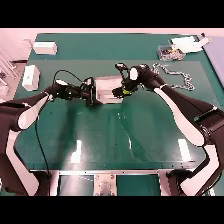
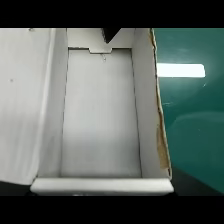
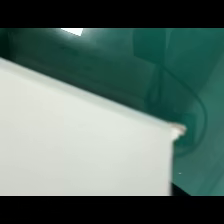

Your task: Fold the box and place the chain.

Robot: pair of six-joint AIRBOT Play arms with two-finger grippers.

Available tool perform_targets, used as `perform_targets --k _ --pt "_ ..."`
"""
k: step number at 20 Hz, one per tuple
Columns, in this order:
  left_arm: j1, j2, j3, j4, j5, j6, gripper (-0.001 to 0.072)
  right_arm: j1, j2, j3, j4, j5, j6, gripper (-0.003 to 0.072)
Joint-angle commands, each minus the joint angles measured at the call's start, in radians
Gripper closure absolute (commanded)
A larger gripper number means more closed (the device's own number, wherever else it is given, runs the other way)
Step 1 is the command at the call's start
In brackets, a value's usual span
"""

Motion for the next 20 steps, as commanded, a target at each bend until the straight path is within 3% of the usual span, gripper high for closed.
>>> perform_targets --k 1,2,3,4,20 --pt "0.000 0.000 0.000 0.004 -0.006 -0.003 0.0240 -0.021 0.016 0.001 -0.018 -0.004 0.005 0.0400" --pt "0.000 0.000 0.000 0.004 -0.006 -0.003 0.0240 -0.031 0.025 0.001 -0.018 -0.004 0.015 0.0385" --pt "0.000 0.000 0.000 0.004 -0.006 -0.003 0.0240 -0.040 0.035 0.001 -0.018 -0.004 0.024 0.0304" --pt "0.000 0.000 0.000 0.004 -0.006 -0.003 0.0240 -0.047 0.043 0.001 -0.019 -0.004 0.023 0.0295" --pt "0.000 0.000 0.000 0.004 -0.006 -0.003 0.0240 -0.060 0.107 0.000 0.038 -0.004 0.022 0.0297"
